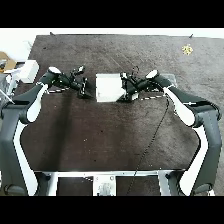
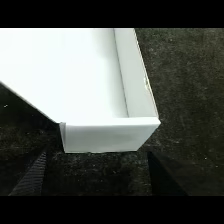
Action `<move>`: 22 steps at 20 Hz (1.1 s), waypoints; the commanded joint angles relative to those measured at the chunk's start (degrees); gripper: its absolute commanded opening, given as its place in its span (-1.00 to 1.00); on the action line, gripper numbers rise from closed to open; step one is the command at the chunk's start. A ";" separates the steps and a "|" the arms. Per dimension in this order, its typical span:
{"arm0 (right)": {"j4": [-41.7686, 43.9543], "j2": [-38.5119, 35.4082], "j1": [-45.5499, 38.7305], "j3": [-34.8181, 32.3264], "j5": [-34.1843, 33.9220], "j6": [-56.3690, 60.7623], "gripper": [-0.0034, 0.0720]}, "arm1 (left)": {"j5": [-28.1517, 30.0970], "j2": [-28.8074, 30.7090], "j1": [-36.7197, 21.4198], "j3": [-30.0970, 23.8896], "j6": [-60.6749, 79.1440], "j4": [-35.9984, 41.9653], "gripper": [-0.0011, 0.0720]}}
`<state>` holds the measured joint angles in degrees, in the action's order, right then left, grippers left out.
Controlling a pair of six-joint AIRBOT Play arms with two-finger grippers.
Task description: Fold the box and place the chain.
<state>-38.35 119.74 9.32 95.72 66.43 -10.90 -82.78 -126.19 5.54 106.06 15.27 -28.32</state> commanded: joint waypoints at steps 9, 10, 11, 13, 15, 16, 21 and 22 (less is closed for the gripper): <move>0.00 0.02 0.00 -0.02 0.00 0.00 0.44 | 1.36 0.24 0.46 -0.02 1.75 -0.44 0.98; 0.02 0.02 0.00 -0.02 0.00 0.00 0.44 | 2.21 0.57 0.79 -0.07 1.73 -1.60 0.98; 0.00 0.02 0.00 -0.02 0.00 0.00 0.43 | 3.50 1.14 1.07 -0.55 1.84 -2.56 0.98; 0.00 0.02 0.00 -0.02 0.00 0.00 0.43 | 5.53 3.41 1.07 -4.44 4.72 -1.55 0.98; 0.00 0.02 0.02 -0.02 0.00 0.00 0.44 | 7.10 5.84 1.07 -8.70 6.64 0.15 0.98; 0.00 0.02 -0.04 -0.02 0.00 0.00 0.43 | 7.13 5.97 1.07 -8.98 6.84 0.50 0.98; 0.00 0.02 -0.02 -0.02 0.00 0.00 0.43 | 6.82 5.95 1.09 -10.14 6.62 2.32 0.98; 0.00 0.02 -0.02 -0.02 0.00 0.00 0.44 | 7.43 5.95 1.11 -11.23 6.64 2.93 0.98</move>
